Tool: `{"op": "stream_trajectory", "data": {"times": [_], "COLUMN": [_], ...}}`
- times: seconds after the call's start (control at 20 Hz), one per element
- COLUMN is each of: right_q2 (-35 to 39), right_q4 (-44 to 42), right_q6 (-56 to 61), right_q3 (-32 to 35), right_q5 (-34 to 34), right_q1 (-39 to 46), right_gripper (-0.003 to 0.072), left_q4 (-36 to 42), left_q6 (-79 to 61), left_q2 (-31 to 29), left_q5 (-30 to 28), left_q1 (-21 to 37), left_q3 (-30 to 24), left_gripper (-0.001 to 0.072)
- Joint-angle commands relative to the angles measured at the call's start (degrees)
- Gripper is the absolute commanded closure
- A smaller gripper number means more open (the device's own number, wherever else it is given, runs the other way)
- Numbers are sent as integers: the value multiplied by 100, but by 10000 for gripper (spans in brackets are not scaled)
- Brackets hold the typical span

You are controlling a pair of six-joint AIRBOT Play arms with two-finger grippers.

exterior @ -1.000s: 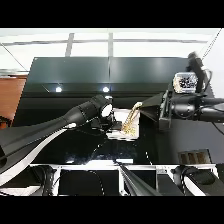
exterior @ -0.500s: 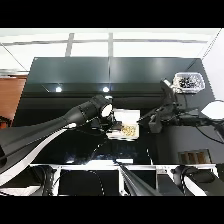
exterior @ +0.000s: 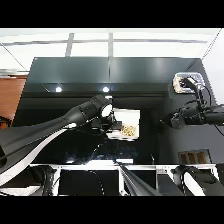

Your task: Fold the box and place the chain.

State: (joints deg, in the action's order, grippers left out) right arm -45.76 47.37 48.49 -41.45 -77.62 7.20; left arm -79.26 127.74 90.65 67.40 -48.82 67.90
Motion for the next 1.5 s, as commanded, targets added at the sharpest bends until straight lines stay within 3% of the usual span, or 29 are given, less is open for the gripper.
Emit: {"op": "stream_trajectory", "data": {"times": [0.0, 0.2, 0.25, 0.35, 0.4, 0.55, 0.7, 0.8, 0.9, 1.0, 1.1, 1.15, 1.25, 1.3, 1.35, 1.45], "right_q2": [13, 13, 13, 13, 13, 13, 13, 13, 13, 13, 13, 13, 13, 13, 13, 13], "right_q4": [26, -28, -42, -42, -39, -35, -33, -35, -37, -39, -39, -39, -39, -39, -39, -39], "right_q6": [17, 17, 17, 17, 15, 15, 17, 17, 22, 85, 175, 212, 219, 234, 282, 376], "right_q3": [-20, -20, -20, -20, -20, -20, -17, -17, -4, 13, 22, 22, 22, 22, 22, 22], "right_q5": [-52, -48, -24, -7, -7, -15, -17, -20, -39, -33, -20, -9, -11, -9, -13, -15], "right_q1": [125, 122, 109, 50, 26, 28, 28, 28, 28, 28, 28, 28, 28, 28, 28, 28], "right_gripper": [437, 437, 437, 437, 437, 437, 437, 436, 437, 437, 436, 437, 437, 437, 437, 437], "left_q4": [-129, -175, -227, -343, -444, -1270, -2599, -3174, -3123, -2444, -756, 573, 3126, 3799, 4100, 4081], "left_q6": [262, 452, 455, 605, 614, 431, 76, 79, 83, -114, -1255, -2557, -5748, -7016, -8194, -10203], "left_q2": [-2, -59, -59, -63, -109, -533, -1307, -2094, -3174, -4275, -5090, -5335, -5383, -5302, -5187, -4894], "left_q5": [-70, -127, -68, 37, 55, 323, 1182, 1434, 918, -238, -1567, -2098, -2199, -2181, -2221, -2288], "left_q1": [33, 4, -7, -9, -31, -146, -190, -72, 83, 417, 1038, 1392, 1954, 2087, 2122, 2109], "left_q3": [0, 114, 164, 212, 227, 240, 33, -540, -1429, -2452, -3445, -3906, -4520, -4715, -4835, -4841], "left_gripper": [682, 680, 632, 297, 262, 262, 262, 262, 262, 262, 262, 262, 255, 109, 2, 2]}}
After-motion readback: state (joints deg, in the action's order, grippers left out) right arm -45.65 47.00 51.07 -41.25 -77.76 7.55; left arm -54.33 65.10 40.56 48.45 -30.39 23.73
